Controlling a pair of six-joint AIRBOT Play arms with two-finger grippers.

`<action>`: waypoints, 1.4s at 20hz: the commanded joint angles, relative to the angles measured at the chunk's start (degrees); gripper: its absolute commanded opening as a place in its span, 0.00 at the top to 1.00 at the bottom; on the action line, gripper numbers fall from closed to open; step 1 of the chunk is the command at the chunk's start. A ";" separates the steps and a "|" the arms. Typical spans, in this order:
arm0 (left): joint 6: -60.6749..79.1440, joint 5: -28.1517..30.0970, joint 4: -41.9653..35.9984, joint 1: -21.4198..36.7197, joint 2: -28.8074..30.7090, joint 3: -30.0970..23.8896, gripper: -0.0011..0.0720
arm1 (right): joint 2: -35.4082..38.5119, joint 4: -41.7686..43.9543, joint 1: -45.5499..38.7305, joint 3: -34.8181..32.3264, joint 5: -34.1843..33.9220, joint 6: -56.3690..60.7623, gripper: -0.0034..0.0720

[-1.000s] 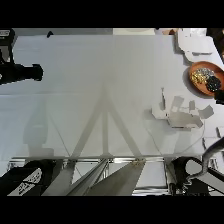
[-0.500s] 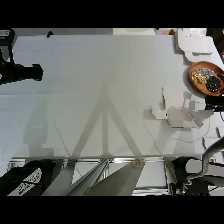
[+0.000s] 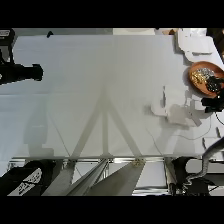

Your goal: Fold the box and place the chain.

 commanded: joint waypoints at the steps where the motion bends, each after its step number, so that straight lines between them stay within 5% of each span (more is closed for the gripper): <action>1: 0.00 0.02 0.02 -0.04 0.04 0.04 0.11 | -0.15 -0.04 0.00 0.02 2.25 -3.19 0.94; 7: 0.00 0.00 0.00 -0.02 0.04 0.04 0.11 | 1.79 4.52 1.51 0.02 6.10 -3.10 0.94; 12: 0.00 0.02 0.02 -0.02 0.04 0.04 0.11 | 7.82 29.73 2.40 0.00 6.23 -6.19 0.94; 16: 0.00 0.02 0.02 -0.02 0.04 0.04 0.11 | 14.12 36.11 8.68 -2.51 4.13 -8.09 0.94; 22: 0.00 0.02 0.02 -0.02 0.04 0.04 0.11 | 23.02 39.80 27.02 -11.43 -8.11 -8.24 0.94; 28: 0.00 0.04 0.02 -0.02 0.04 0.04 0.11 | 28.30 46.66 39.95 -21.86 -30.10 -9.33 0.94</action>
